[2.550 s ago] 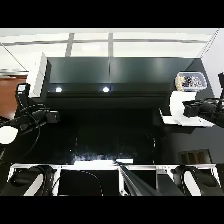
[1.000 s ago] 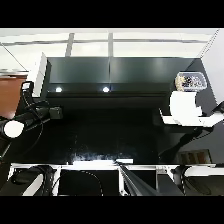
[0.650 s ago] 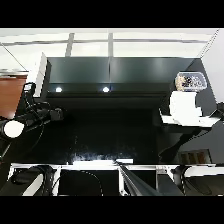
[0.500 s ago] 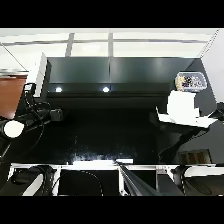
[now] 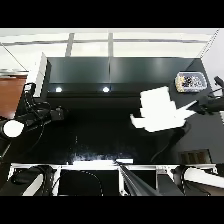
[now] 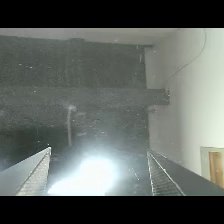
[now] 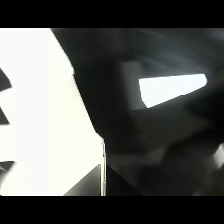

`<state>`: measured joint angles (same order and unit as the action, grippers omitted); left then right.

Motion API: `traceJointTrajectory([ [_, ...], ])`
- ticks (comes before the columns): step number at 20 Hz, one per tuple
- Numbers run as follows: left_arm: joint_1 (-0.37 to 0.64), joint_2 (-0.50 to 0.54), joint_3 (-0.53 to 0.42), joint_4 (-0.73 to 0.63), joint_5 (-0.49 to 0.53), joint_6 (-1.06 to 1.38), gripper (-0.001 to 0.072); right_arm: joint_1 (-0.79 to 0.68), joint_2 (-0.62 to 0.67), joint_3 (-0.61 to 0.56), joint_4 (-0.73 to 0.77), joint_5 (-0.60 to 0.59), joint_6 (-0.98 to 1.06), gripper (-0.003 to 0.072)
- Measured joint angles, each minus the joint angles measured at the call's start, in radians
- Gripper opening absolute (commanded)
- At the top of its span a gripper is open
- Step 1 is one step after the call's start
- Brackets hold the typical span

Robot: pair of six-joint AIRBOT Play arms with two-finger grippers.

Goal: Fold the box and place the chain.

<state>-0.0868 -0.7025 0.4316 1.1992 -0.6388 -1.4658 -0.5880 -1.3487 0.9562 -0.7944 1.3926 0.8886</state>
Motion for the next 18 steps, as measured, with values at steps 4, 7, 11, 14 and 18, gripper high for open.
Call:
traceJointTrajectory([
  [4,-0.003,-0.002,0.000,-0.051,-0.023,0.000,0.0706,0.148,0.236,-0.235,0.152,-0.158,-0.064,0.0006],
  [7,-0.042,-0.004,0.000,-0.133,-0.054,0.037,0.0701,0.270,0.423,-0.428,0.238,-0.291,-0.090,0.0006],
  [11,-0.142,-0.069,0.012,-0.361,-0.042,0.151,0.0701,0.441,0.580,-0.616,0.358,-0.431,-0.107,0.0007],
  [14,-0.196,-0.205,0.069,-0.489,-0.064,0.238,0.0701,0.548,0.621,-0.673,0.402,-0.496,-0.111,0.0007],
  [18,-0.223,-0.443,0.205,-0.589,-0.194,0.328,0.0701,0.626,0.639,-0.700,0.425,-0.539,-0.106,0.0008],
])
